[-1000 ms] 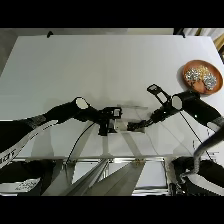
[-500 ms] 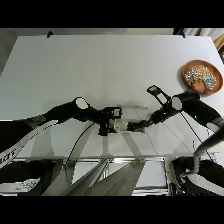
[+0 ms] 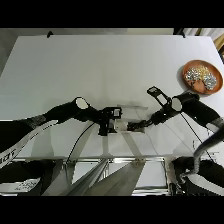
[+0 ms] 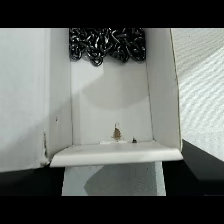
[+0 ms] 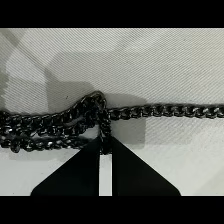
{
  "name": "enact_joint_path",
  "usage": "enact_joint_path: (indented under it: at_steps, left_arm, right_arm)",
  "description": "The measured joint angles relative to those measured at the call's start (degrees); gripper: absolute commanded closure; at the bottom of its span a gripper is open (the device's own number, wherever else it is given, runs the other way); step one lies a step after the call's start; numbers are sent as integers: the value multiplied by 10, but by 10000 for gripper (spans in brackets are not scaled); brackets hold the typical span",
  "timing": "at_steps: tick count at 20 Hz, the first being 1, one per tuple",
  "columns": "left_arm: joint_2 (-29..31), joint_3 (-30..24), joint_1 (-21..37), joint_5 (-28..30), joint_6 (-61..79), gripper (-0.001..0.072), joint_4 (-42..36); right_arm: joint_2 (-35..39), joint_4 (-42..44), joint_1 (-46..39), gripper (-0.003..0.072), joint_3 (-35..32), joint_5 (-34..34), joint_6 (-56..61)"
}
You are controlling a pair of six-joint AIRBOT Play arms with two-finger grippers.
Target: Fold the box and place the chain.
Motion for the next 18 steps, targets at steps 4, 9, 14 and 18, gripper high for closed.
enact_joint_path:
  at_steps: [4, 9, 14, 18]
  left_arm:
    - [0, 0, 0, 0, 0, 313, 0]
    - [0, 0, 0, 0, 0, 313, 0]
    - [0, 0, 0, 0, 0, 313, 0]
    - [0, 0, 0, 0, 0, 313, 0]
  right_arm:
    - [0, 0, 0, 670, -5, 0, 0]
    - [24, -5, 0, 671, -4, 9, 0]
    - [99, -5, 0, 671, 8, 42, 0]
    - [193, 17, 0, 671, 11, 84, -9]
